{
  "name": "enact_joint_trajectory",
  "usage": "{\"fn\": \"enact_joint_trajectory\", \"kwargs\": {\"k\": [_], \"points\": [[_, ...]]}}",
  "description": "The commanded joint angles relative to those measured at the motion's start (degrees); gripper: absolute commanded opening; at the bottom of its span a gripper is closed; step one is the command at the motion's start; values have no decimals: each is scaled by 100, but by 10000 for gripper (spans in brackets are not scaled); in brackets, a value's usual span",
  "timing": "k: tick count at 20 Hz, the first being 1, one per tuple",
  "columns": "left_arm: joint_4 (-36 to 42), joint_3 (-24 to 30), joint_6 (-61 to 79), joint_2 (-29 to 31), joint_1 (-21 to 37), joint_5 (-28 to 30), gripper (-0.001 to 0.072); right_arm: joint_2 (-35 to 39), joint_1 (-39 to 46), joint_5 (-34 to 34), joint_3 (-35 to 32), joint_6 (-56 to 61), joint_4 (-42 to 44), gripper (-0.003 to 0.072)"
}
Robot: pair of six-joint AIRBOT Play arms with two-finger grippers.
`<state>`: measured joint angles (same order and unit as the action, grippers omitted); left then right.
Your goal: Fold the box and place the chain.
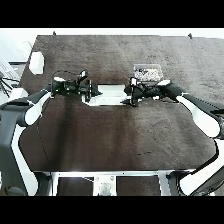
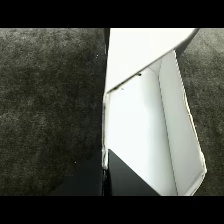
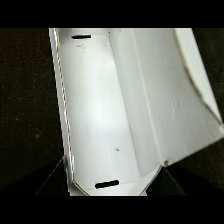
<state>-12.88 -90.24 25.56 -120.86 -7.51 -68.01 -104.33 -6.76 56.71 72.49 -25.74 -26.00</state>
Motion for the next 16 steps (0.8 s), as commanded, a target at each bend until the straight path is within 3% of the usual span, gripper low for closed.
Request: {"fn": "enact_joint_trajectory", "kwargs": {"k": [1, 7, 16], "points": [[2, -2, -2, -2, 0, 4, 21, -197, -4, 348, 254, -44, 11, 623], [2, -2, -2, -2, 0, 4, 21, -673, -7, 925, 796, -42, 7, 623], [4, -2, -2, -2, 0, 4, 21, -984, 20, 1047, 1016, -46, 24, 623]]}}
